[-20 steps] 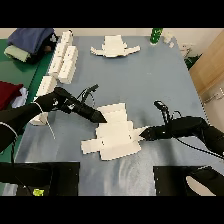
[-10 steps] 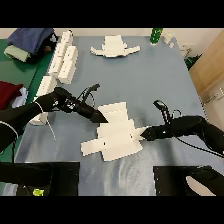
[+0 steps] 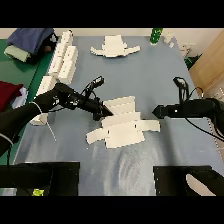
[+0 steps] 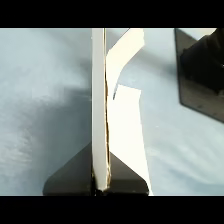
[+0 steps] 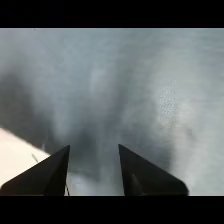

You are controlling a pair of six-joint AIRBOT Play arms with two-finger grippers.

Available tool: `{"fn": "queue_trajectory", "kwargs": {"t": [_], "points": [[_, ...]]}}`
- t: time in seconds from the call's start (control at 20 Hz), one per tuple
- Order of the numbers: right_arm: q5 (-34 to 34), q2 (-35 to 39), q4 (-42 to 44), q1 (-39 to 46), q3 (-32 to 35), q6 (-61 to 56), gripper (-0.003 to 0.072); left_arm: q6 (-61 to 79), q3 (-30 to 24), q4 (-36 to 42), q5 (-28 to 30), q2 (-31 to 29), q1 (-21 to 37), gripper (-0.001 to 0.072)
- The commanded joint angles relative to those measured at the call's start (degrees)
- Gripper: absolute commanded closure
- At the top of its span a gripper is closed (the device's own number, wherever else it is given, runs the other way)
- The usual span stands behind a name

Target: Fold the box.

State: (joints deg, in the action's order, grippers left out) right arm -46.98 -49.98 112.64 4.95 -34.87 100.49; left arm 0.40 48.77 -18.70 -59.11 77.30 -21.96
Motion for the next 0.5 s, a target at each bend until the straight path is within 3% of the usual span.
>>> {"fn": "queue_trajectory", "kwargs": {"t": [0.0,0.2,0.25,0.3,0.35,0.45], "points": [[0.5,0.0,-3.1,2.8,-1.8,-7.8,0.0218,5.0,0.1,-3.8,7.0,-3.5,-3.1,0.0701],[0.1,0.0,3.5,2.8,-1.8,-9.0,0.0232,15.0,-4.4,-2.3,13.5,-6.9,-6.3,0.0703],[-0.2,0.0,5.4,2.8,-1.8,-9.0,0.0321,17.5,-6.3,-1.4,16.1,-7.5,-7.3,0.0703],[-0.9,0.0,6.5,2.8,-1.8,-8.9,0.0482,19.2,-7.8,-0.8,17.7,-7.7,-8.2,0.0701],[-2.3,0.0,7.3,2.8,-1.8,-8.7,0.0689,20.4,-8.8,-0.7,17.7,-7.6,-8.8,0.0699],[-6.8,0.2,9.3,1.0,-1.8,-6.1,0.0686,20.4,-9.6,-0.6,18.0,-7.6,-8.7,0.0699]]}}
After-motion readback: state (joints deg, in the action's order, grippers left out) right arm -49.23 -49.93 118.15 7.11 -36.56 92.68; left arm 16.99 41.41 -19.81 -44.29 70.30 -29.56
